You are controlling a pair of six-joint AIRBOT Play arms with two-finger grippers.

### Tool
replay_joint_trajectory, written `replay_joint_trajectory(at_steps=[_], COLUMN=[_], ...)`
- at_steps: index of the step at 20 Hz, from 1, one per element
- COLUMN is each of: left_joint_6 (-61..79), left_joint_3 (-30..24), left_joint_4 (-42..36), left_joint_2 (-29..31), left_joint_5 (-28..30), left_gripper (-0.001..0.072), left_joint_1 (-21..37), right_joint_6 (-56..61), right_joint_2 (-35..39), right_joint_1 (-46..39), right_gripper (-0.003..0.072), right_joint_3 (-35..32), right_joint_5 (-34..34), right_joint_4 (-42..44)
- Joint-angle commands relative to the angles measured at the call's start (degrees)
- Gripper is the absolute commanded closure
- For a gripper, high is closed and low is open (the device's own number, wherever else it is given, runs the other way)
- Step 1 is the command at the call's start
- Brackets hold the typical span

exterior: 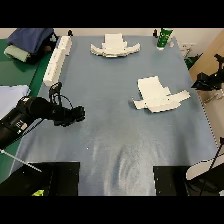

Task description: Fold the box.

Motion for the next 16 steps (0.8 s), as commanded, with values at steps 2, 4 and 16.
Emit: replay_joint_trajectory(at_steps=[2,4,16], left_joint_6=[0.0,0.0,0.0], left_joint_3=[0.0,0.0,0.0], left_joint_4=[0.0,0.0,0.0], left_joint_2=[0.0,0.0,0.0], left_joint_5=[0.0,0.0,0.0], left_gripper=[0.0298,0.0298,0.0298], left_joint_1=[0.0,0.0,0.0], right_joint_6=[-8.4,-10.1,-12.9], right_joint_2=[-7.6,-8.9,-10.4], right_joint_1=[-1.3,-1.3,3.0], right_gripper=[0.0378,0.0378,0.0498], right_joint_3=[5.1,5.1,4.3], right_joint_5=[-3.3,-5.2,-17.1], right_joint_4=[7.0,7.0,8.5])
